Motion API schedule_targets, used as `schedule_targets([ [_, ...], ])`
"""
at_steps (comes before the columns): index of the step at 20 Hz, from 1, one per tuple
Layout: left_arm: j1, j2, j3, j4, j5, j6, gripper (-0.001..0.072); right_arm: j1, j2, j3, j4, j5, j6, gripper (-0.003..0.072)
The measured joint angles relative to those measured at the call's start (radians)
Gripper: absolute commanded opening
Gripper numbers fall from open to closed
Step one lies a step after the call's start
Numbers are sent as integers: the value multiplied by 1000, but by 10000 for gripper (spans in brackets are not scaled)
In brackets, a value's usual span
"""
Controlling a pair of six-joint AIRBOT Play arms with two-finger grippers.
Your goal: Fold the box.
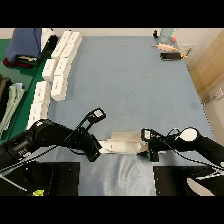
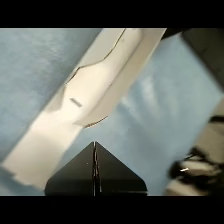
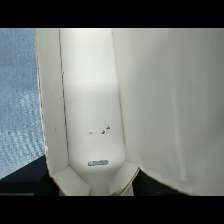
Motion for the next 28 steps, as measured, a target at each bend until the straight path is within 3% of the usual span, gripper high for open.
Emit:
schedule_targets([
  [3,-14,-98,37,-194,45,-80,16,0,0,0,0,0,0,538],
  [6,-14,-220,123,-302,105,-113,16,0,0,0,0,0,0,537],
  [11,68,-416,257,-373,156,-149,16,0,0,0,0,0,0,537],
  [18,119,-615,298,-424,96,-192,16,0,0,0,0,0,0,537],
  [28,117,-693,306,-441,45,-184,16,0,-1,0,0,0,0,537],
])
